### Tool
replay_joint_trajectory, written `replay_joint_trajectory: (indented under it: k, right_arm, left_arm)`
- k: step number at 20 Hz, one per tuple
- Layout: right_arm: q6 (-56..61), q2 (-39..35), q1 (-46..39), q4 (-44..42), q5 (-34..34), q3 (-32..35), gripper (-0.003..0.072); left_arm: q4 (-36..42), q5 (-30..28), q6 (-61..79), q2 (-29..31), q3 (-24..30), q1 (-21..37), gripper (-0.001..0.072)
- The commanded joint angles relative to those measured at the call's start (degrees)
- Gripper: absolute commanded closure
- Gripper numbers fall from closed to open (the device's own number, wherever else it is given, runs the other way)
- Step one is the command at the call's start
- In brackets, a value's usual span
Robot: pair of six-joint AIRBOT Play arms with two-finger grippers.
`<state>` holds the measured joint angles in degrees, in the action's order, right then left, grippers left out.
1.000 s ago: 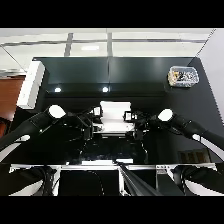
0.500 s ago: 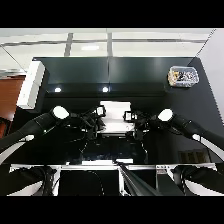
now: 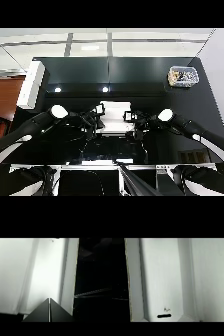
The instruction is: Fold the box and place the chain.
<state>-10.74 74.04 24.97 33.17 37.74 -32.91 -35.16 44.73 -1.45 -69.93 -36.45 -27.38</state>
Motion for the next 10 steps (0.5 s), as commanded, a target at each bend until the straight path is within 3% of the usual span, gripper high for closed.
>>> replay_joint_trajectory:
  k: [1, 4, 6, 8, 10]
  right_arm:
    - [0.0, 0.04, 0.02, -0.02, 0.02, -0.04, 0.028]
    - [0.0, 0.04, 0.02, -0.02, 0.02, -0.04, 0.028]
    - [0.0, 0.04, 0.02, -0.02, 0.02, -0.04, 0.028]
    - [0.0, 0.04, 0.02, -0.02, 0.02, -0.04, 0.028]
    - [0.0, 0.04, 0.02, -0.02, 0.02, -0.04, 0.028]
  left_arm:
    - [-13.05, 0.79, -20.02, 7.19, -1.05, 2.4, 0.0685]
    - [-37.48, 2.43, -49.0, 17.68, -1.03, 8.83, 0.0684]
    - [-43.1, 6.73, -67.14, 19.89, -1.03, 18.08, 0.0682]
    - [-35.45, 16.85, -77.07, 17.35, -0.5, 29.88, 0.0682]
    - [-15.63, 24.39, -72.24, 12.52, 3.26, 40.46, 0.0682]
